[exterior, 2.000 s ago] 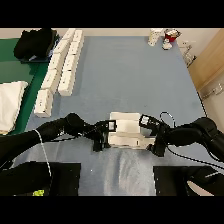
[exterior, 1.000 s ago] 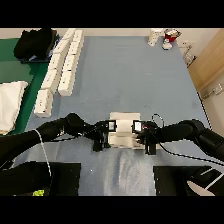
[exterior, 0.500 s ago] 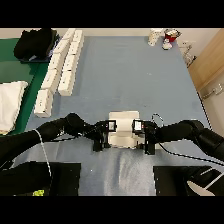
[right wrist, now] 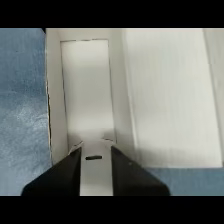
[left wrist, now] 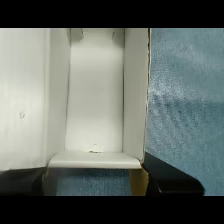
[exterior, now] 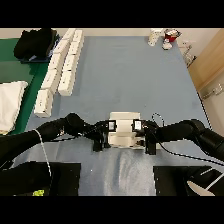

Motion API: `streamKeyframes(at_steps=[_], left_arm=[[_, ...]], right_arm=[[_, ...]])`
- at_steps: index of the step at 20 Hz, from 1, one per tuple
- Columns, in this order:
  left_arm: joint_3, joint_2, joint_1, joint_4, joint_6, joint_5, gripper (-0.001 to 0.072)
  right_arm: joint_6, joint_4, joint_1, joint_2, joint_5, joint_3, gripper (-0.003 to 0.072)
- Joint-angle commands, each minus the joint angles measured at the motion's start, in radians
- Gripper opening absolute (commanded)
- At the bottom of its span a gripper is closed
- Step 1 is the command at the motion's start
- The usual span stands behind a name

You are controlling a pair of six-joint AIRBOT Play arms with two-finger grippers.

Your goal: Fold the box.

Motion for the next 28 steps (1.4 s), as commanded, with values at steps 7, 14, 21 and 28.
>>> streamKeyframes(at_steps=[7,14,21,28], left_arm=[[0.0,0.0,0.001,0.0,0.001,0.0,0.0422],[0.0,0.0,0.001,0.0,0.001,-0.001,0.0422],[0.0,0.0,0.001,0.0,0.001,-0.001,0.0422],[0.0,0.0,0.001,0.0,0.001,-0.001,0.0422]], right_arm=[[1.317,-0.908,-0.026,0.062,-0.455,0.173,0.0006],[1.442,-0.428,-0.481,0.015,-0.43,0.091,0.0006],[1.251,-0.024,-0.652,-0.132,-0.363,-0.013,0.0006],[1.112,0.161,-0.62,-0.146,-0.362,-0.026,0.0006]])
